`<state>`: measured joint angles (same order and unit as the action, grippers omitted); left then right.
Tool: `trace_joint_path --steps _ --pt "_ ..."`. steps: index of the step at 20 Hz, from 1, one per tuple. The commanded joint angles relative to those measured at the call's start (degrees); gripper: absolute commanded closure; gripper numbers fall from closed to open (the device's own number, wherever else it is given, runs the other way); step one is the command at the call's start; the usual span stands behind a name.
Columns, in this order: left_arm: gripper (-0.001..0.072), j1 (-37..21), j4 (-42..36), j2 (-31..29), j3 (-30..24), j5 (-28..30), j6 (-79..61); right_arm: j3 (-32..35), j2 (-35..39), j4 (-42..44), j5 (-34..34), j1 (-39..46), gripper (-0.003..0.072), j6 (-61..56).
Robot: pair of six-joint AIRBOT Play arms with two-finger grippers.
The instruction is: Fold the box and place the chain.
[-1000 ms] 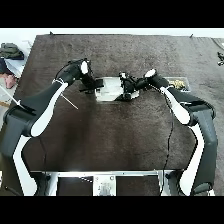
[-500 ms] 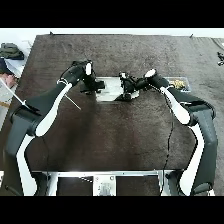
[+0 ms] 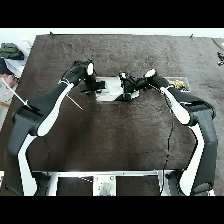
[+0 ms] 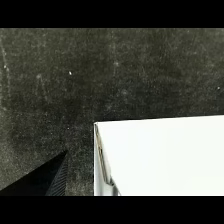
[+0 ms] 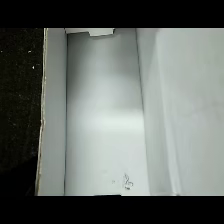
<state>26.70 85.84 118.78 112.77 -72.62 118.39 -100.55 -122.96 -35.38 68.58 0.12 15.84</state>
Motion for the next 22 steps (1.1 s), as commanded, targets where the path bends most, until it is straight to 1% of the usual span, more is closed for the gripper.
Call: trace_joint_path --steps 1,3,6,10,11,12,13,14,16,17,19,22 --pt "0.0341 0.0 0.7 3.3 6.1 -6.6 0.2 0.0 0.0 0.0 0.0 0.0 0.0365 0.0" --pt "0.0342 0.3 0.8 3.6 6.5 -6.9 0.1 0.0 0.0 0.0 0.0 0.0 0.0366 0.0" --pt "0.0342 1.7 5.3 3.7 6.5 -6.8 0.8 0.0 0.0 0.0 0.0 0.0 0.0366 0.0" --pt "0.0343 1.8 5.8 3.8 6.5 -7.3 0.7 0.0 0.0 0.0 0.0 0.0 0.0366 0.0" --pt "0.0366 1.8 5.8 3.8 6.5 -7.3 0.7 0.0 0.0 0.0 0.0 0.0 0.0366 0.0" --pt "0.0434 1.8 5.9 3.8 6.5 -7.3 0.7 0.0 0.0 0.0 0.0 0.0 0.0366 0.0" --pt "0.0484 1.8 6.2 3.8 6.5 -7.1 0.8 0.0 0.0 0.0 0.0 0.0 0.0366 0.0" --pt "0.0484 1.8 6.2 3.8 6.5 -6.8 0.8 0.0 0.0 0.0 0.0 0.0 0.0366 0.0" --pt "0.0607 1.8 6.1 3.8 6.5 -6.6 0.7 0.0 0.0 0.0 0.0 0.0 0.0366 0.0" --pt "0.0607 1.8 6.1 3.8 6.5 -6.5 0.7 0.0 0.0 0.0 0.0 0.0 0.0366 0.0" --pt "0.0696 1.8 6.1 3.8 6.5 -6.2 0.6 0.0 0.0 0.0 0.0 0.0 0.0365 0.0" --pt "0.0697 1.8 5.7 3.8 6.5 -6.0 0.4 0.0 0.0 0.0 0.0 0.0 0.0366 0.0"
